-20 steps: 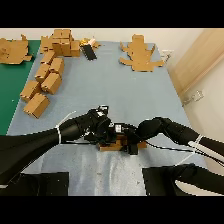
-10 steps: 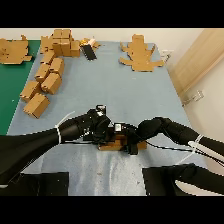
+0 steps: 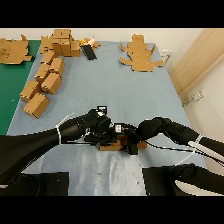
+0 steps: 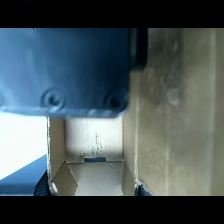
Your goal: Fold the box.
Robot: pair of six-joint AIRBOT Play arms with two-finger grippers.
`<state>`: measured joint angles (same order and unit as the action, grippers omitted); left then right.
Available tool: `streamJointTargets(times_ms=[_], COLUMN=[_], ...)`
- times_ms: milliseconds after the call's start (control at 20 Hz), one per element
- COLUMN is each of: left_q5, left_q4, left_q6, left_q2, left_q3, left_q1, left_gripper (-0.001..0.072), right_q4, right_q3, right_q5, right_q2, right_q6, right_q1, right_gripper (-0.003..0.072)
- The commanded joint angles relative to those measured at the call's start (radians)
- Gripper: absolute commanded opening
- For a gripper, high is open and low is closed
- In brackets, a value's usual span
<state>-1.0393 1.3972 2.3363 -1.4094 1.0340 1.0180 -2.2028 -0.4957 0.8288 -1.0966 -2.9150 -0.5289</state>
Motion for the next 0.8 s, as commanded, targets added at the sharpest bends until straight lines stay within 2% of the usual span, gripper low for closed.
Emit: streamJointTargets(times_ms=[0, 200, 500, 750], left_q5=[-0.008, -0.015, -0.148, -0.158], left_q4=[0.005, 0.014, 0.083, 0.112], left_q6=[0.014, 0.018, 0.018, 0.037], left_q2=[0.000, 0.001, 0.020, 0.083], left_q3=[0.005, 0.024, 0.075, 0.076], left_q1=[-0.002, -0.003, -0.003, -0.004], left_gripper=[0.0396, 0.0396, 0.0395, 0.0395], right_q4=[-0.001, -0.001, 0.000, 0.000], right_q3=[0.000, 0.000, 0.000, 0.000], right_q5=[0.000, 0.000, 0.000, 0.000], right_q2=[0.000, 0.000, 0.000, 0.000], right_q6=[0.002, 0.002, 0.002, 0.002], right_q1=[0.000, 0.000, 0.000, 0.000], right_gripper=[0.0437, 0.0437, 0.0437, 0.0437])
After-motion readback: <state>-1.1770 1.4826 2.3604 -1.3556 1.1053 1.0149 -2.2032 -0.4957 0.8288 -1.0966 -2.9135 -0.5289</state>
